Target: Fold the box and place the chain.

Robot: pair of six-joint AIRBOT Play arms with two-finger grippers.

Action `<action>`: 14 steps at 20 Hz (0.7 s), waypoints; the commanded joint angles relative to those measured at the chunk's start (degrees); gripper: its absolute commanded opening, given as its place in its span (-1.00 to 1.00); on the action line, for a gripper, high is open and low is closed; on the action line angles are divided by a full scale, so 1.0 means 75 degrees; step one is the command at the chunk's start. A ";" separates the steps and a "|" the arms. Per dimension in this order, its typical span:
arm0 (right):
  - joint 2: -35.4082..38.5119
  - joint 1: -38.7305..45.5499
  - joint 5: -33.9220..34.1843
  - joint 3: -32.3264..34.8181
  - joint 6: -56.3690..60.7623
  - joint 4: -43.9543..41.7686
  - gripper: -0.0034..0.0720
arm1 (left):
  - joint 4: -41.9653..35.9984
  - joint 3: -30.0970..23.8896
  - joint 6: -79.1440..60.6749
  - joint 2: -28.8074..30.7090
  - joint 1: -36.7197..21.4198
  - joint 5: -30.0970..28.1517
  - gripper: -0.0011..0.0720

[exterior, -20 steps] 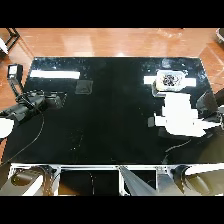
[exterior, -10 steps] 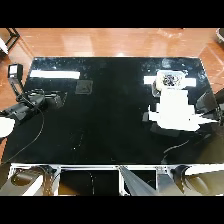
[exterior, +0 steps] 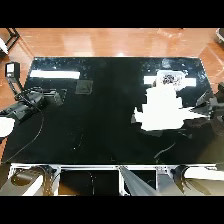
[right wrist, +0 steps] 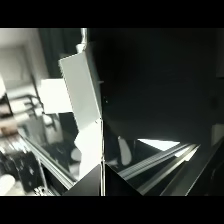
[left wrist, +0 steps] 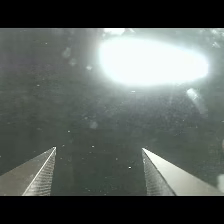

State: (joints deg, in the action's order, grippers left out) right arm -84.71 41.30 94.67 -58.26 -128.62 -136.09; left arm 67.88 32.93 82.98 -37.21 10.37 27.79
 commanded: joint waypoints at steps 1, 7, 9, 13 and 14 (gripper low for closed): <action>0.0909 -0.1163 -0.0318 0.0752 0.0166 -0.0373 -0.86 | -0.0551 0.0000 -0.0003 -0.0050 0.0000 0.0157 0.77; 0.2241 -0.4095 -0.2984 0.2285 0.0254 -0.1918 -0.86 | -0.1760 0.0000 -0.0041 -0.1003 -0.0003 0.0947 0.77; 0.2990 -0.5135 -0.4130 0.2600 0.0163 -0.1865 -0.86 | -0.1722 0.0038 -0.0047 -0.1376 -0.0038 0.0845 0.77; 0.4546 -0.6397 -0.5858 0.3759 -0.1005 -0.1766 -0.86 | -0.2457 0.0463 -0.1116 -0.2515 -0.0090 0.2078 0.77; 0.4864 -0.6411 -0.6027 0.4167 -0.1005 -0.1754 -0.86 | -0.2553 0.0676 -0.1498 -0.2911 -0.0341 0.2503 0.77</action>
